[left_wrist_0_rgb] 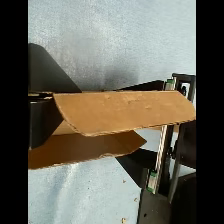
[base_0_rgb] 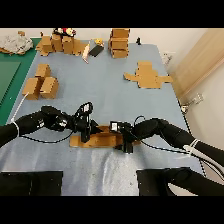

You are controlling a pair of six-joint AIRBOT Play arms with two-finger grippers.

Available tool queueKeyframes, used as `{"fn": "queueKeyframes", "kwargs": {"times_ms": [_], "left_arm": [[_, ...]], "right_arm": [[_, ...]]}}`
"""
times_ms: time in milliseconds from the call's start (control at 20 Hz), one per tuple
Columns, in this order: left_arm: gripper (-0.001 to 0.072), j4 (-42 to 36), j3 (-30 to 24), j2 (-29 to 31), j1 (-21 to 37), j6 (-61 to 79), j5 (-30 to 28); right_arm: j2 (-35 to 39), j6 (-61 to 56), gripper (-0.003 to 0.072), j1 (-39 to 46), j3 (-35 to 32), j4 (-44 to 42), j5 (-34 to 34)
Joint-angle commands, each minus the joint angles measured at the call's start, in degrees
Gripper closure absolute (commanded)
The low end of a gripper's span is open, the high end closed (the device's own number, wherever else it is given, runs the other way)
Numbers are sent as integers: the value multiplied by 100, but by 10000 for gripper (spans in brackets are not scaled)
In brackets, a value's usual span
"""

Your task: Fold the box.

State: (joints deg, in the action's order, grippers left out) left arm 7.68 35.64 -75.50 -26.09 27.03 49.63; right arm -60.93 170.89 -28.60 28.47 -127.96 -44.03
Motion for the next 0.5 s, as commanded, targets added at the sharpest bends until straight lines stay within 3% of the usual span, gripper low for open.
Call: {"fn": "queueKeyframes", "kwargs": {"times_ms": [0, 450], "left_arm": [[697, 2, 0, -2, 0, 2, 0], [697, 2, 0, -2, 0, 2, 0]], "right_arm": [[-168, 0, -25, -4, 0, 63, 26], [-223, 11, -24, -4, 2, 63, 68]]}}
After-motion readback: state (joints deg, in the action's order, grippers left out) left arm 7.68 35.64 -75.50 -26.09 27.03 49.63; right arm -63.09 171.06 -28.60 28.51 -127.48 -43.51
